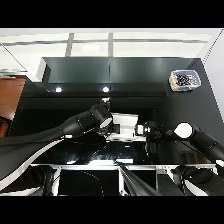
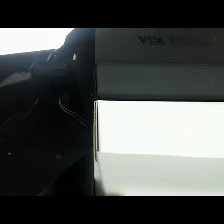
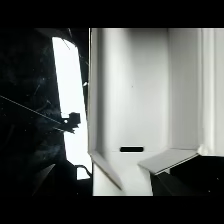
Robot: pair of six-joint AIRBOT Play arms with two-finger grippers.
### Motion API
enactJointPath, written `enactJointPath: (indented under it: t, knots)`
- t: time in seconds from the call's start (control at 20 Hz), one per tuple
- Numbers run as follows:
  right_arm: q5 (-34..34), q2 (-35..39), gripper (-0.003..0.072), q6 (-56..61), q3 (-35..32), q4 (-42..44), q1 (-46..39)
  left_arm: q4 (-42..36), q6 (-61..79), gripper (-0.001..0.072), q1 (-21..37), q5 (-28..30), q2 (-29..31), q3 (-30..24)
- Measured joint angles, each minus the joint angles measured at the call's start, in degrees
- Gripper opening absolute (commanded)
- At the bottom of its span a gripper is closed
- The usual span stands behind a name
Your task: Fold the box and place the chain.
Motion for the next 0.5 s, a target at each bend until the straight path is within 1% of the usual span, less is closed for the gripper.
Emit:
enactJointPath:
  t: [0.3, 0.35, 0.4, 0.5]
  knots:
    - [-5.05, 0.66, 0.0701, -0.33, 0.0, -1.11, 0.0, -0.24, 0.13, 0.0024, 0.0, -0.04, 0.0, -0.02]
    - [-5.75, 0.7, 0.0573, -0.55, 0.0, -1.09, 0.0, -0.26, 0.26, 0.0024, 0.0, -0.02, 0.0, -0.02]
    - [-6.16, 0.7, 0.0472, -0.63, 0.0, -1.11, 0.0, -0.28, 0.24, 0.0024, 0.02, 0.07, 0.0, 0.0]
    - [-6.32, 0.68, 0.0471, -0.76, 0.0, -0.87, 0.0, -0.31, 0.24, 0.0024, 0.0, 0.07, 0.0, 0.0]
